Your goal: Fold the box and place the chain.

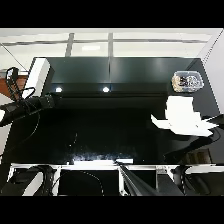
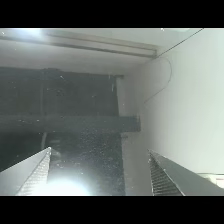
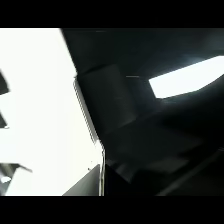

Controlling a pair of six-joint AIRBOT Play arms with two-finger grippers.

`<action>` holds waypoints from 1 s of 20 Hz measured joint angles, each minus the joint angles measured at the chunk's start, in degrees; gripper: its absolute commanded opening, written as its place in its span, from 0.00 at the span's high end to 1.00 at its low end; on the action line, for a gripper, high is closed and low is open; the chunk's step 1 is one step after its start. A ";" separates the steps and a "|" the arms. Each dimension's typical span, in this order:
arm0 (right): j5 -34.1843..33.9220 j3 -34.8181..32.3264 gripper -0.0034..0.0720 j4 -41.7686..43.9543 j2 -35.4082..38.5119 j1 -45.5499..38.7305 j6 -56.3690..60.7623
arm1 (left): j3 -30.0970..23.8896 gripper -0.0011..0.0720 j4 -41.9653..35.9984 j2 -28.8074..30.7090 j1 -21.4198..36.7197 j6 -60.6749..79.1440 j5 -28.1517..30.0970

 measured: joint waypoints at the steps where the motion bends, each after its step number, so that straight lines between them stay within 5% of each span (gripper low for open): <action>1: 0.72 -0.59 0.91 1.49 0.37 0.44 -0.13 | 0.00 0.02 0.00 0.00 0.00 0.00 0.00; 10: -4.28 -15.47 0.91 10.32 12.20 11.23 -0.76 | 0.00 0.02 -0.02 0.00 0.00 0.02 -1.31; 20: -33.64 -41.94 0.91 28.72 43.91 43.98 3.10 | 0.00 0.02 -3.17 -0.04 -1.53 0.11 -5.49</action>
